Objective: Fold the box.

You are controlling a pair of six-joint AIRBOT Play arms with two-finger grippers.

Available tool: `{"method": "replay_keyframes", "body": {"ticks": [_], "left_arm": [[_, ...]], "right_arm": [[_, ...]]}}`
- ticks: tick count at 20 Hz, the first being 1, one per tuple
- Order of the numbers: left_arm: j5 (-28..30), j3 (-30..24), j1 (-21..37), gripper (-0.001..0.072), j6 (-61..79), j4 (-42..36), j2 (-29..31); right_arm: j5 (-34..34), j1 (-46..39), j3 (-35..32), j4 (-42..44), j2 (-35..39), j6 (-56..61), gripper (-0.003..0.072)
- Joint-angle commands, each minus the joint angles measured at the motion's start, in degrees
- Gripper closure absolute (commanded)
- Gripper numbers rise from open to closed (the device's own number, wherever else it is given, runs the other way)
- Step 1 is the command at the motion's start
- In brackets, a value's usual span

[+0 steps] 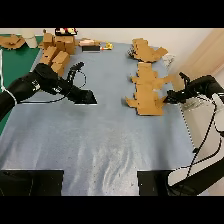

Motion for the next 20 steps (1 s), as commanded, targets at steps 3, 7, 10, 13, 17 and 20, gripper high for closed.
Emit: {"method": "replay_keyframes", "body": {"ticks": [3,7,10,13,17,20], "left_arm": [[-3.26,-0.24,1.46,0.0319,-0.50,4.35,-0.02],[-3.80,-3.87,3.23,0.0164,2.47,5.29,-0.02],[-3.19,-8.63,4.98,0.0164,5.14,4.94,-0.96],[-3.28,-11.56,5.29,0.0164,9.77,3.02,-1.73],[-1.77,-12.15,5.29,0.0164,13.18,1.64,-2.32],[-0.96,-12.15,5.29,0.0164,15.52,-0.15,-3.21]], "right_arm": [[3.41,6.95,-18.80,8.92,12.68,2.32,0.0688],[10.25,15.96,-39.26,9.60,27.91,7.82,0.0688],[16.09,23.58,-50.05,13.51,36.59,7.89,0.0687],[26.34,33.53,-56.83,19.65,43.71,7.82,0.0687],[37.18,45.59,-60.94,21.16,49.35,7.98,0.0688],[39.74,50.14,-61.46,20.63,50.40,7.78,0.0687]]}}
